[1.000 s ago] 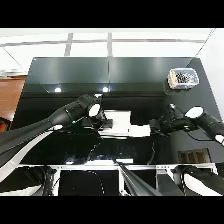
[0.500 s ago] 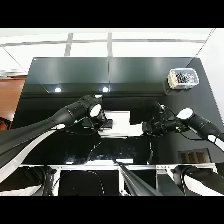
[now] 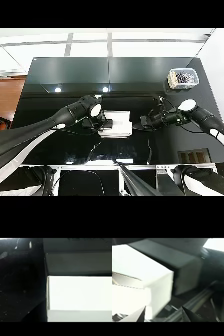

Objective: Fold the box and place the chain.

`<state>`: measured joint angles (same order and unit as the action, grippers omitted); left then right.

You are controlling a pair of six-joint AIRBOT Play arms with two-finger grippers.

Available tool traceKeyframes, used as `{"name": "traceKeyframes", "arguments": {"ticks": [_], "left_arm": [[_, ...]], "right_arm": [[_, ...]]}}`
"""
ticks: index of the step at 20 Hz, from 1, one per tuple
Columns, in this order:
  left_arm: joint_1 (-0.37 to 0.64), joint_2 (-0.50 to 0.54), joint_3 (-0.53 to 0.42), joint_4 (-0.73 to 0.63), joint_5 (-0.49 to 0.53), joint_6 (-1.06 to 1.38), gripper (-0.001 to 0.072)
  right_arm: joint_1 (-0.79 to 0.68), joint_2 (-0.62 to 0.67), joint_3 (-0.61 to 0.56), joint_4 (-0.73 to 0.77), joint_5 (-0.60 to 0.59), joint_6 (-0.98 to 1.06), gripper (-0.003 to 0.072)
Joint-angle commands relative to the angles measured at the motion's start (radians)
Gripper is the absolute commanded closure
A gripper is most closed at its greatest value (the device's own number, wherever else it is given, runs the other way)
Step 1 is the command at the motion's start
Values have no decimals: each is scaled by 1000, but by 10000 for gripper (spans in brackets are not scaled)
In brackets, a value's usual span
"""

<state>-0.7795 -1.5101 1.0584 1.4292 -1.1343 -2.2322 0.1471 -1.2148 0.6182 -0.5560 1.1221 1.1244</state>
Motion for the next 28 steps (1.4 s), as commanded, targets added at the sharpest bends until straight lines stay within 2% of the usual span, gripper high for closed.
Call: {"name": "traceKeyframes", "arguments": {"ticks": [1,7,12,14,18,28], "left_arm": [[0,-1,-1,-1,-1,-1,680],[0,-1,-1,-2,-1,-1,679],[0,-1,-1,-6,0,-1,679],[0,-1,-1,-7,-1,-1,679],[0,-1,-1,-10,-1,-1,679],[0,-1,-1,-10,-3,0,679]], "right_arm": [[1,0,15,63,18,-3,176],[114,0,20,74,-84,31,204],[235,0,66,-20,-198,157,204],[287,0,92,-106,-238,251,204],[363,0,166,-378,-244,500,205],[446,-21,204,-565,-193,675,205]]}}
